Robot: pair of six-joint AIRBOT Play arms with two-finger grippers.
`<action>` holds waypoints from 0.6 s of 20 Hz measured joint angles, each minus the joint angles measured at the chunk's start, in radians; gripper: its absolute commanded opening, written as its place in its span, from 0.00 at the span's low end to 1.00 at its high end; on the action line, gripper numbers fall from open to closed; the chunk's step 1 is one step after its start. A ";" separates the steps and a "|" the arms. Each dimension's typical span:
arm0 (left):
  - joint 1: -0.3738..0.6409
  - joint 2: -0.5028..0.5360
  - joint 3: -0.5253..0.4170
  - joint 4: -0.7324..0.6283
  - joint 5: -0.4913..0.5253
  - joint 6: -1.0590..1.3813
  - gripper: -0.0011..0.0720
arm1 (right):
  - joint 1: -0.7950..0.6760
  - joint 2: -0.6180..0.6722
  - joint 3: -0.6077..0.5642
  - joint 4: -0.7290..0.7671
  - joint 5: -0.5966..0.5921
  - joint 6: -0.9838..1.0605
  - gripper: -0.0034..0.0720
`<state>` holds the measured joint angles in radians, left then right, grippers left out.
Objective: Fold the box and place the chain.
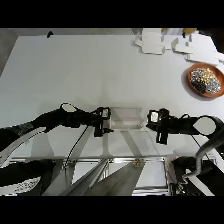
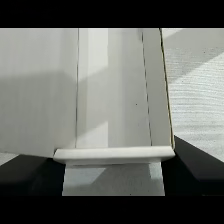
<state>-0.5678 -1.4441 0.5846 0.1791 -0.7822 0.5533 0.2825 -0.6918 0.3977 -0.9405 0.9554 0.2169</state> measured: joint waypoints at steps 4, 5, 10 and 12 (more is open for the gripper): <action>0.000 0.000 0.000 0.000 0.000 0.000 0.30 | 0.092 -0.018 0.000 0.242 -0.187 -0.009 0.07; 0.000 0.000 0.000 0.000 0.000 0.000 0.30 | 0.117 -0.041 0.000 0.285 -0.251 -0.011 0.07; 0.000 0.000 0.000 0.000 0.000 -0.001 0.30 | 0.208 -0.209 0.024 0.392 -0.526 -0.003 0.07; 0.000 0.000 0.000 0.000 0.000 -0.003 0.30 | 0.219 -0.284 0.053 0.407 -0.609 0.026 0.07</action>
